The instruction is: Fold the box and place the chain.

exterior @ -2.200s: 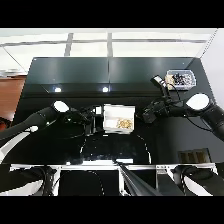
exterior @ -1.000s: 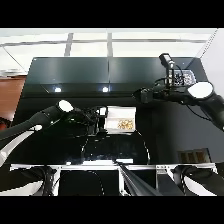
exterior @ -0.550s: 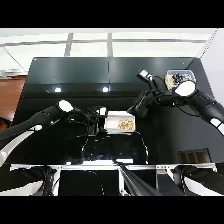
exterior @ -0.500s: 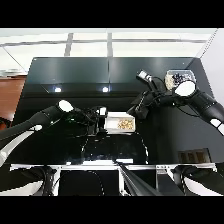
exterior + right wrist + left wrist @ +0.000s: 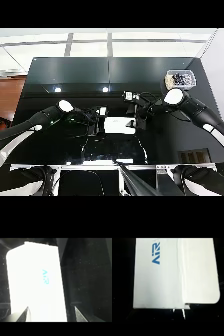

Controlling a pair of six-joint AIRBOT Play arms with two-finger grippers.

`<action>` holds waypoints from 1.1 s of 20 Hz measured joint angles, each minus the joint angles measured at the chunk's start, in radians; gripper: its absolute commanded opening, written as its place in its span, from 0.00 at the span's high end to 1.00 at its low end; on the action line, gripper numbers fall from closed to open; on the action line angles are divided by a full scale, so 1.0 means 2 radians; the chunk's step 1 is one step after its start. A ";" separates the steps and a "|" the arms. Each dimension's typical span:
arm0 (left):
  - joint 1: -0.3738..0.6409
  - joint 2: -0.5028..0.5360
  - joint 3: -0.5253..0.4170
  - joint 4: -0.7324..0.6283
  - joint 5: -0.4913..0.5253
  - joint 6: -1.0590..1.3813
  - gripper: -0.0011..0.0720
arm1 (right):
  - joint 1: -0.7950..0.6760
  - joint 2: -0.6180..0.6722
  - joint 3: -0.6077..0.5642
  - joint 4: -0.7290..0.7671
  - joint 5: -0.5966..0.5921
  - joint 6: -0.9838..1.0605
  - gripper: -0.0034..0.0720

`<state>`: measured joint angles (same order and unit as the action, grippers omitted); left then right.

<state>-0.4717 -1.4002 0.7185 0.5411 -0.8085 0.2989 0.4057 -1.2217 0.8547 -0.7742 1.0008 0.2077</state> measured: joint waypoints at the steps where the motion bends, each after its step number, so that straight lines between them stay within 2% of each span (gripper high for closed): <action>1: 0.000 0.000 0.000 0.000 0.000 0.000 0.53 | 0.003 0.000 0.000 0.001 0.004 -0.002 0.06; 5: 0.000 0.000 0.000 0.000 0.000 0.000 0.53 | 0.010 0.000 0.000 -0.001 0.009 -0.009 0.08; 7: 0.000 0.000 0.000 0.000 0.000 0.000 0.53 | 0.011 0.001 0.000 -0.011 0.004 -0.007 0.39; 8: 0.000 0.000 0.000 0.000 -0.001 0.000 0.53 | 0.012 0.001 0.000 -0.013 0.003 -0.002 0.45; 9: 0.000 0.000 0.000 0.000 -0.001 0.000 0.53 | 0.012 0.001 0.000 -0.016 0.001 0.003 0.65; 10: 0.000 0.000 0.000 0.000 0.000 -0.001 0.53 | 0.013 0.001 0.000 -0.019 0.001 0.013 0.67; 20: 0.000 0.000 0.000 0.000 0.000 0.000 0.53 | 0.020 0.004 -0.007 -0.027 -0.008 0.057 0.66; 21: 0.000 0.000 0.000 0.000 0.000 0.000 0.53 | 0.020 0.004 -0.010 -0.027 -0.009 0.057 0.51; 22: 0.000 0.000 0.000 0.000 0.000 0.000 0.53 | 0.021 0.003 -0.013 -0.028 -0.008 0.060 0.42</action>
